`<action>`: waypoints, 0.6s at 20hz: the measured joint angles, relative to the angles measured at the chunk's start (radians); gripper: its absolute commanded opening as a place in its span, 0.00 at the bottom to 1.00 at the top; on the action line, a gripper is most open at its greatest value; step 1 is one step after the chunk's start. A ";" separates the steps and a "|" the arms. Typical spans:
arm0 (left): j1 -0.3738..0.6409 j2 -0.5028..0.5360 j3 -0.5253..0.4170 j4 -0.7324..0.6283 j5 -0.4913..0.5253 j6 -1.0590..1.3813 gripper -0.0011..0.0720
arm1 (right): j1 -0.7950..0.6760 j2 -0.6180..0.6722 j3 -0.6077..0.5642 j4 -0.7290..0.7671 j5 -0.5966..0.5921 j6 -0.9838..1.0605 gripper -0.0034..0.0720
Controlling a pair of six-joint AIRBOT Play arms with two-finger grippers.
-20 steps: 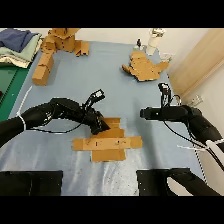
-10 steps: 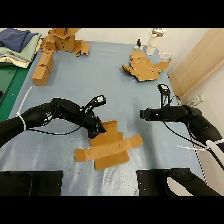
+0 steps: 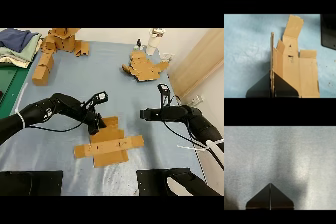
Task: Fold the box.
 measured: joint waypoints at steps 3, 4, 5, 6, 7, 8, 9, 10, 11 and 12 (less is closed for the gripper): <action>-0.035 0.023 0.016 0.047 -0.032 -0.001 0.03 | 0.000 0.000 0.000 0.000 0.000 0.000 0.05; -0.055 0.032 0.013 0.066 -0.048 -0.001 0.03 | 0.000 0.000 0.000 0.000 0.001 0.000 0.05; -0.075 0.040 0.007 0.079 -0.066 -0.002 0.03 | 0.000 0.000 0.000 0.000 0.001 0.000 0.05; -0.098 0.050 -0.002 0.098 -0.087 -0.005 0.03 | 0.000 0.000 0.000 0.000 0.002 0.000 0.05; -0.121 0.062 -0.012 0.111 -0.111 -0.014 0.03 | 0.000 0.000 0.000 0.000 0.002 0.000 0.05; -0.140 0.074 -0.023 0.124 -0.131 -0.024 0.03 | 0.000 0.000 0.000 0.000 0.003 0.000 0.05; -0.157 0.090 -0.036 0.136 -0.152 -0.032 0.03 | 0.000 0.000 0.000 -0.001 0.003 0.000 0.05; -0.171 0.104 -0.049 0.143 -0.172 -0.043 0.03 | 0.000 0.000 0.000 -0.001 0.004 0.000 0.05; -0.180 0.118 -0.064 0.151 -0.187 -0.054 0.03 | 0.000 0.000 0.000 -0.001 0.004 0.000 0.05; -0.187 0.129 -0.078 0.153 -0.197 -0.064 0.03 | 0.000 0.000 0.000 -0.001 0.005 0.000 0.05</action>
